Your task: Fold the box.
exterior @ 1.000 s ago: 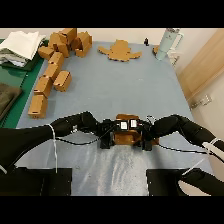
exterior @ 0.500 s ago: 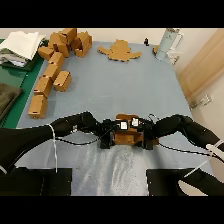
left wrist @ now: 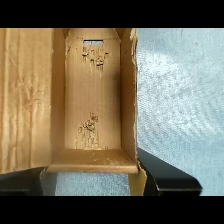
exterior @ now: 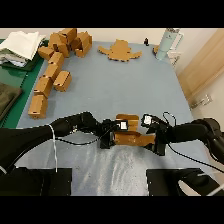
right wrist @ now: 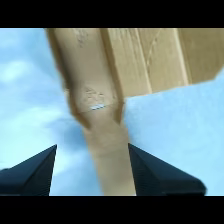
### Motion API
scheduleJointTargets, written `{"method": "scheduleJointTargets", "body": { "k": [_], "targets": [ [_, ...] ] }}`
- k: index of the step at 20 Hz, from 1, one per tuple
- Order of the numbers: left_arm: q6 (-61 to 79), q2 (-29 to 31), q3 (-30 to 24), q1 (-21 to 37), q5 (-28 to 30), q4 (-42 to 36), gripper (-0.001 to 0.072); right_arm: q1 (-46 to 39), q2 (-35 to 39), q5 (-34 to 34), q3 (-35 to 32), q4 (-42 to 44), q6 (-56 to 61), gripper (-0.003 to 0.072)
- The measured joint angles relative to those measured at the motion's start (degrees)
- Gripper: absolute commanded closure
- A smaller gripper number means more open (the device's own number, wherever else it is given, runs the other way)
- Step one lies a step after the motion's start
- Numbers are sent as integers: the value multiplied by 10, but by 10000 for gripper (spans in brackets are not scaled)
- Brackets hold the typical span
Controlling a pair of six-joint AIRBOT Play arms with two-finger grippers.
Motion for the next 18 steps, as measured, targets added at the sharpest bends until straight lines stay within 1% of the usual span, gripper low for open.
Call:
{"method": "scheduleJointTargets", "body": {
  "k": [1, 4, 7, 9, 12, 13, 14, 15, 16, 17, 18],
  "targets": [
    [0, 0, 0, 0, 0, 0, 197, 0, 18, -11, 0, 12, 36, 237],
    [0, 0, 0, 0, 0, 0, 197, 0, 54, -35, 0, 50, 183, 235],
    [0, 0, 0, 0, 0, 0, 197, 1, 71, -46, 0, 86, 328, 235],
    [0, 0, 0, 0, 0, 0, 197, 1, 76, -46, 0, 100, 410, 235],
    [0, 0, 0, 0, 0, 0, 197, 1, 79, -29, 0, 110, 518, 242],
    [0, 0, 0, 0, 0, 0, 197, 1, 79, -24, 0, 114, 557, 343],
    [0, 0, 0, 0, 0, 0, 197, 1, 80, -22, 0, 116, 593, 468],
    [0, 0, 0, 0, 0, 0, 197, 1, 80, -19, 0, 121, 626, 542],
    [0, 0, 0, 0, 0, 0, 197, 1, 80, -17, 0, 125, 646, 589],
    [0, 0, 0, 0, 0, 0, 197, 1, 80, -12, 0, 128, 663, 682],
    [0, 0, 0, 0, 0, 0, 197, 2, 80, -2, 0, 129, 674, 682]
  ]
}}
